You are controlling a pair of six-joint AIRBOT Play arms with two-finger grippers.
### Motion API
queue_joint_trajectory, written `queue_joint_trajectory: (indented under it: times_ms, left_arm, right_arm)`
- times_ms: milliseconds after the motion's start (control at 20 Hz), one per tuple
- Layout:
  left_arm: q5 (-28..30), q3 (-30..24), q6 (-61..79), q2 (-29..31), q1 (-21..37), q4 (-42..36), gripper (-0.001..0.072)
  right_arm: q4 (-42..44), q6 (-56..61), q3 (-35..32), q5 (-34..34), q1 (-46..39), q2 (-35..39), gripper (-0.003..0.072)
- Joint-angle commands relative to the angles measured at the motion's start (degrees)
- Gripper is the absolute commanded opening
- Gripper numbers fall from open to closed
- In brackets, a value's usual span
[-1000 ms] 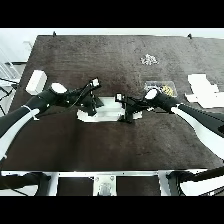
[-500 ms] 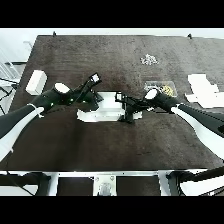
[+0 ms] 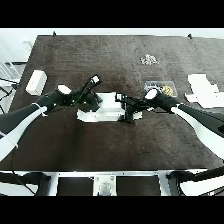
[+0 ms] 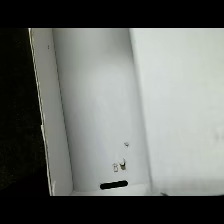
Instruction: Fold the box and place the chain.
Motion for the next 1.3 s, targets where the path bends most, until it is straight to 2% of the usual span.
queue_joint_trajectory:
  times_ms: [0, 200, 300, 350, 400, 450, 500, 600, 800, 850, 1000, 1250]
  left_arm:
    - [-2.5, 1.3, -0.2, -0.1, 0.0, 1.3, 0.0021]
    - [-7.5, 4.1, -6.5, 4.7, 0.2, 11.8, 0.0021]
    - [-12.8, 4.1, -9.5, 8.2, 1.4, 16.3, 0.0022]
    - [-16.7, 4.1, -9.7, 9.5, 2.4, 17.8, 0.0167]
    - [-20.6, 4.1, -11.0, 10.5, 3.7, 19.0, 0.0524]
    - [-23.6, 4.0, -12.9, 11.0, 4.8, 19.9, 0.0673]
    - [-26.7, 4.0, -14.0, 11.2, 5.9, 21.4, 0.0647]
    - [-30.7, 4.0, -16.0, 11.2, 7.2, 26.1, 0.0647]
    - [-30.8, 2.6, -18.3, 11.1, 7.2, 30.8, 0.0648]
    - [-30.2, 1.5, -18.0, 11.1, 7.8, 29.8, 0.0647]
    - [-33.7, -2.5, -11.5, 12.5, 11.5, 21.3, 0.0647]
    - [-27.8, -11.4, -2.8, 16.3, 15.8, 13.2, 0.0648]
  right_arm:
    - [0.0, 0.0, 0.0, 0.0, 0.0, 0.0, 0.0575]
    - [0.0, 0.0, 0.0, 0.0, 0.0, 0.0, 0.0575]
    - [0.0, 0.0, 0.0, 0.0, 0.0, 0.0, 0.0575]
    - [0.0, 0.0, 0.0, 0.0, 0.0, 0.0, 0.0575]
    - [0.0, 0.0, 0.0, 0.0, 0.1, 0.0, 0.0574]
    - [0.0, 0.0, 0.0, 0.0, 0.1, 0.0, 0.0574]
    - [0.0, 0.0, 0.0, 0.0, 0.0, 0.0, 0.0575]
    - [0.0, 0.0, 0.0, 0.0, 0.0, 0.0, 0.0575]
    - [0.0, 0.0, 0.0, 0.0, 0.0, 0.0, 0.0575]
    - [0.0, 0.0, 0.0, 0.0, 0.0, 0.0, 0.0575]
    - [0.0, 0.0, 0.0, 0.0, 0.0, 0.0, 0.0575]
    - [0.0, 0.0, 0.0, 0.0, 0.0, 0.0, 0.0575]
